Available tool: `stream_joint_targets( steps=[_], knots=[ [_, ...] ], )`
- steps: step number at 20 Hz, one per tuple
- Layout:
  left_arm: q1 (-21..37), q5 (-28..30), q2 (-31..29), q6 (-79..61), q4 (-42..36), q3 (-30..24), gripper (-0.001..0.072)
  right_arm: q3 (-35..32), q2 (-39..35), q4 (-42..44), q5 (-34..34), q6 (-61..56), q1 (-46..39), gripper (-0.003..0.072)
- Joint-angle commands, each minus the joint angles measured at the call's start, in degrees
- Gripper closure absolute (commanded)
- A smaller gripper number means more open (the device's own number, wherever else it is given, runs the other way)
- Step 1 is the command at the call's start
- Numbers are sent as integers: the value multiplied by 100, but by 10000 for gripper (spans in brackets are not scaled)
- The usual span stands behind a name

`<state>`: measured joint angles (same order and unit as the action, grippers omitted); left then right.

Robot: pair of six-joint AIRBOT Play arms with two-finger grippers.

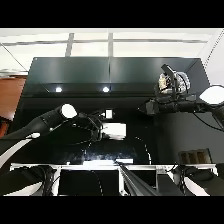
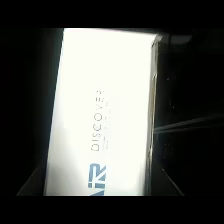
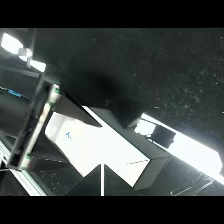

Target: Fold the box and place the chain.

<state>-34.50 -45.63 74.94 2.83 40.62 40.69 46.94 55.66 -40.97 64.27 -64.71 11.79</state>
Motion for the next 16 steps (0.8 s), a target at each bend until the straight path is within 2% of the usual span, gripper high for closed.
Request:
stream_joint_targets(
  steps=[1,2,3,5,7,10,12,14,16],
  knots=[
    [-205,107,160,463,505,13,75,0,-2,-2,-46,0,0,658],
    [-199,70,131,610,525,46,251,0,-2,-4,-46,0,0,658],
    [-149,17,68,671,546,79,317,0,-2,-4,-44,0,0,658],
    [68,48,-157,671,546,85,317,0,-2,-4,-46,0,0,658],
    [542,63,-444,763,549,87,317,0,-2,-7,-46,0,0,658],
    [1746,208,-745,1141,551,90,316,0,-2,-4,-46,-2,0,658],
    [2741,669,-715,1685,560,170,317,0,-2,2,-46,-11,0,658],
    [3696,898,-378,2341,905,656,317,0,-2,0,-42,-146,0,658],
    [4422,890,205,3274,1574,1523,317,0,-2,0,-46,-153,0,658]
  ],
)
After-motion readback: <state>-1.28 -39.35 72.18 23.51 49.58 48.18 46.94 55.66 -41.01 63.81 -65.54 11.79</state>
